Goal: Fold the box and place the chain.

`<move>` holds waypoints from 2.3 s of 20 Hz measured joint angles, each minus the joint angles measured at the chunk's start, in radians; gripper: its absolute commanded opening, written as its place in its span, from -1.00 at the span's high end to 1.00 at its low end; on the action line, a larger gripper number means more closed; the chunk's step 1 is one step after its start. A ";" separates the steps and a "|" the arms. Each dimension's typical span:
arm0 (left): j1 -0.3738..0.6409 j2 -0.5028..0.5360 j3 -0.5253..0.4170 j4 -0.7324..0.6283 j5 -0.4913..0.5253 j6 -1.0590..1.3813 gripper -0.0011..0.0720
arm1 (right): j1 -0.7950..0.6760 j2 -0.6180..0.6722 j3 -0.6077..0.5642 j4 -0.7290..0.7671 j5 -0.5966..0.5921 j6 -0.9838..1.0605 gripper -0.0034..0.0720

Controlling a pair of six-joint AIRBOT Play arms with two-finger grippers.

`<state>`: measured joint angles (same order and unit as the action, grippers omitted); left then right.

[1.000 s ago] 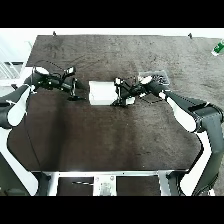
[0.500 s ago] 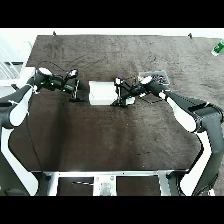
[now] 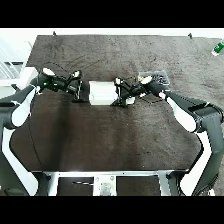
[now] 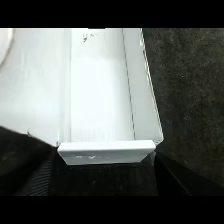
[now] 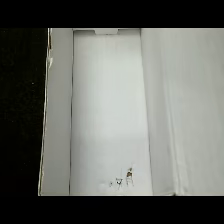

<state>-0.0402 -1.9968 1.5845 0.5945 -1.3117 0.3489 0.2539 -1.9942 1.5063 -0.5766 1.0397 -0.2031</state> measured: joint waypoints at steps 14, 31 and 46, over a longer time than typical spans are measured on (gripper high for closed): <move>-0.024 -0.014 -0.014 -0.023 0.046 0.023 -1.00 | 0.000 0.000 0.000 0.001 -0.001 0.000 -0.65; -0.029 -0.035 -0.014 -0.070 0.063 0.111 -1.00 | 0.000 0.000 0.000 0.000 0.000 0.000 -0.65; -0.032 -0.064 0.036 -0.032 0.036 0.054 -1.00 | 0.000 0.000 0.000 0.000 -0.002 0.001 -0.65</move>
<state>-0.0723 -2.0605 1.6207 0.5625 -1.2755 0.4026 0.2539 -1.9942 1.5063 -0.5762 1.0378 -0.2024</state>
